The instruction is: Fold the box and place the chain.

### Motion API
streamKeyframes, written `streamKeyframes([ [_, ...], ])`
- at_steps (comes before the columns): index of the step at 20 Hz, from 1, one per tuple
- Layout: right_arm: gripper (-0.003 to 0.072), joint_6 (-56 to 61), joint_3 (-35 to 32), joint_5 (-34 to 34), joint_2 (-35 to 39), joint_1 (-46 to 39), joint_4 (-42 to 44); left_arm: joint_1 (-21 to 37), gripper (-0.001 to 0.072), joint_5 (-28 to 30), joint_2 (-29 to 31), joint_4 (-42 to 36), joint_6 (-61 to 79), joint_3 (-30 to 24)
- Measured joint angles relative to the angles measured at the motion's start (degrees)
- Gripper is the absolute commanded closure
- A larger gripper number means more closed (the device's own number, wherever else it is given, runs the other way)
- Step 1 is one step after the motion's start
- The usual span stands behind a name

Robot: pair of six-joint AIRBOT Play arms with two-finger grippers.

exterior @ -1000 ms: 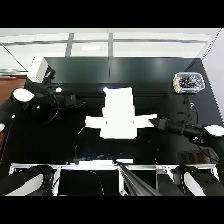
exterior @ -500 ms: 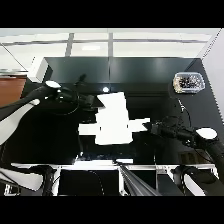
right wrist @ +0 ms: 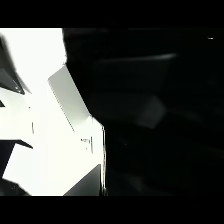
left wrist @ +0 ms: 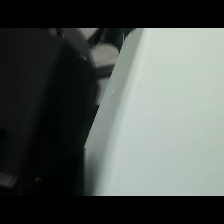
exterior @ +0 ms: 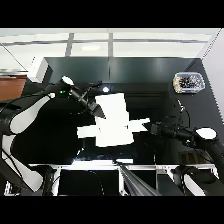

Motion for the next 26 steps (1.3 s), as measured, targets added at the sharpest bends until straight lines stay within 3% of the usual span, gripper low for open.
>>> streamKeyframes([
  [2, 0.0665, 0.0, 0.0, 0.0, 0.0, 0.02, -1.03, -0.13, 0.068, -2.21, -0.28, 0.59, 1.16, 0.42],
  [3, 0.064, 0.0, 0.04, 0.0, 0.0, 0.0, -1.79, -0.15, 0.0681, -3.37, -0.35, 0.61, 1.79, 0.57],
  [4, 0.0418, 0.0, 0.24, 0.0, 0.0, 0.02, -2.73, -0.2, 0.0682, -4.57, -0.37, 0.7, 2.14, 0.7],
  [5, 0.0107, 0.0, 0.63, -0.26, 0.0, 0.0, -4.02, -0.26, 0.0683, -4.98, -0.48, 1.31, 2.29, 0.76],
  [6, -0.001, 0.02, 1.16, -0.28, -0.02, 0.0, -5.2, -0.37, 0.0684, -5.7, -0.44, 1.18, 2.54, 0.85],
  [12, -0.0009, 0.26, 11.96, 4.15, 0.0, 0.0, -16.52, -3.76, 0.0686, -2.64, 4.55, 1.79, 4.07, -0.63],
  [16, -0.0009, -2.05, 17.57, 11.23, 0.02, 0.2, -26.18, -7.8, 0.0682, 10.93, 13.92, 2.08, 10.64, -6.88],
  [19, -0.0009, -5.11, 18.75, 10.91, 0.02, 1.03, -31.67, -10.93, 0.0683, 20.76, 17.92, 2.34, 17.99, -10.01],
  [26, -0.0009, -16.11, 17.4, 4.66, -0.07, 6.36, -40.92, -15.8, 0.0683, 31.28, 18.88, 10.71, 41.46, -11.67],
])
